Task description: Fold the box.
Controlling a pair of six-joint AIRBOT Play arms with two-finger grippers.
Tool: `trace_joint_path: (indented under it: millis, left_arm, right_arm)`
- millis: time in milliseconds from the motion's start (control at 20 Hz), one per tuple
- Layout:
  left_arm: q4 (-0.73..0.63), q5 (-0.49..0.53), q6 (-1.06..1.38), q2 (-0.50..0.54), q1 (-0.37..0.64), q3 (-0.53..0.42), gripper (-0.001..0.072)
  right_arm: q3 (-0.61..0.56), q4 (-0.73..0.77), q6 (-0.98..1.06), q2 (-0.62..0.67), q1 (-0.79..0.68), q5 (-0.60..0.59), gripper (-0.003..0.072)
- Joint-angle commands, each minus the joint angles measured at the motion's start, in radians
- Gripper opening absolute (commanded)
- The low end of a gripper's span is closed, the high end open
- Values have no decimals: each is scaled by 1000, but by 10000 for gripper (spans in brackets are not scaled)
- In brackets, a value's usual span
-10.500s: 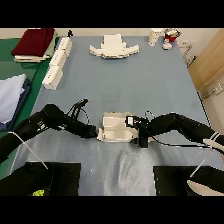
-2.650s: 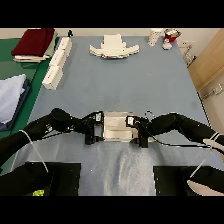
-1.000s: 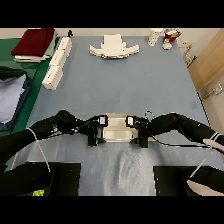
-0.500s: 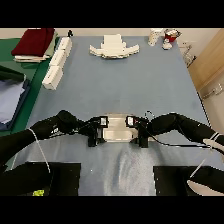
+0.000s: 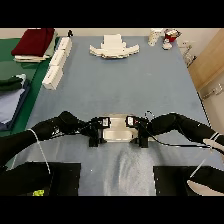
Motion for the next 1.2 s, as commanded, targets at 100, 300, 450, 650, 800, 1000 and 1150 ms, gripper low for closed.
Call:
trace_joint_path:
  millis: [100,300,450,650,800,1000,1150]
  left_arm:
    - [1,12,-31,2,0,1,532]
    - [4,13,-97,29,0,1,533]
    - [5,-14,-100,32,0,0,699]
    - [23,-16,-84,30,0,1,699]
    - [47,-44,-47,30,0,1,699]
    - [46,-42,-33,30,0,1,699]
    - [45,-40,-33,30,0,1,699]
  right_arm:
    - [1,0,0,0,0,0,505]
    - [1,0,0,0,0,0,504]
    - [1,0,0,0,0,0,504]
    - [1,0,0,0,0,0,505]
    - [1,0,0,0,0,0,505]
    - [1,0,0,0,0,0,505]
    - [1,0,0,0,0,0,505]
